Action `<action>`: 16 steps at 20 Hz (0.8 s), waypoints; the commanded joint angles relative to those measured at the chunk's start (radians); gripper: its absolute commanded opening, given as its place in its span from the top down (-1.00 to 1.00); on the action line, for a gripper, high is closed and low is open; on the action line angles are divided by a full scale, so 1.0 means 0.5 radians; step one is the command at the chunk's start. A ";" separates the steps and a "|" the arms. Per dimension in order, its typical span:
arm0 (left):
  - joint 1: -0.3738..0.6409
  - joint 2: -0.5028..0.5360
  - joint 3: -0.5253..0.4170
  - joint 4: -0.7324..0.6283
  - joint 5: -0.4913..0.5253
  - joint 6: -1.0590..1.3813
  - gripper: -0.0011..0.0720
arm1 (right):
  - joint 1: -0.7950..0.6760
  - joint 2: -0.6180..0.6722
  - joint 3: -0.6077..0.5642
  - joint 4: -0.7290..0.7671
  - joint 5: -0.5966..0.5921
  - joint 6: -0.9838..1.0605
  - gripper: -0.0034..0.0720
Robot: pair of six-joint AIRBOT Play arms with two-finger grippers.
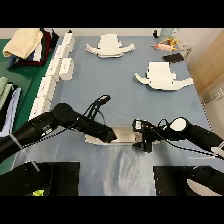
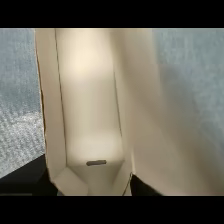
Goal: Fold the box.
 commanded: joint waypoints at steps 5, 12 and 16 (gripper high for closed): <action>-0.031 -0.310 0.125 -0.410 0.618 -0.185 0.94 | -0.001 0.000 0.002 0.000 0.002 -0.001 -0.42; 0.106 -0.499 0.124 0.143 0.540 -0.729 0.94 | -0.001 0.000 0.002 0.000 0.002 -0.001 -0.42; 0.121 -0.521 0.124 0.224 0.567 -0.776 0.94 | -0.001 0.000 0.002 0.000 0.002 -0.001 -0.42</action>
